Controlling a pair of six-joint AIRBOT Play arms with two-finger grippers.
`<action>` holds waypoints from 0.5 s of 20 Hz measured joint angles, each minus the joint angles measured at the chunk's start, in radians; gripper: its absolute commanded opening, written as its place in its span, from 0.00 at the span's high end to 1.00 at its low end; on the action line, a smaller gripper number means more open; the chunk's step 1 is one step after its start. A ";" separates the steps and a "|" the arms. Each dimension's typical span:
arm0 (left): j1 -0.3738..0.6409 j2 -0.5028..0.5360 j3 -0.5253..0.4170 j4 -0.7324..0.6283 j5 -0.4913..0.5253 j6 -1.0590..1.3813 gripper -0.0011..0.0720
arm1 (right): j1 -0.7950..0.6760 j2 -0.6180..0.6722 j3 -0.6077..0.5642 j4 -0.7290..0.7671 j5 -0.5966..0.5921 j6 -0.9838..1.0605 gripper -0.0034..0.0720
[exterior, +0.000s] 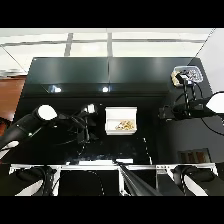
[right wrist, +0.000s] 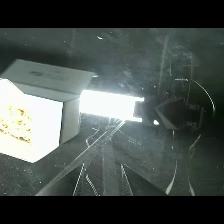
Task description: Fold the box and place the chain.
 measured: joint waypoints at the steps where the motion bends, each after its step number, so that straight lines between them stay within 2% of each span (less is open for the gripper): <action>1: -0.006 -0.025 0.001 -0.019 0.032 0.084 0.00 | 0.000 0.000 0.000 0.000 -0.002 0.000 0.56; 5: 0.010 -0.141 0.027 -0.085 0.074 0.289 0.00 | 0.000 0.000 0.000 0.003 -0.015 0.001 0.56; 10: 0.005 -0.225 0.063 -0.150 0.094 0.372 0.00 | 0.000 0.000 0.000 0.006 -0.035 0.001 0.56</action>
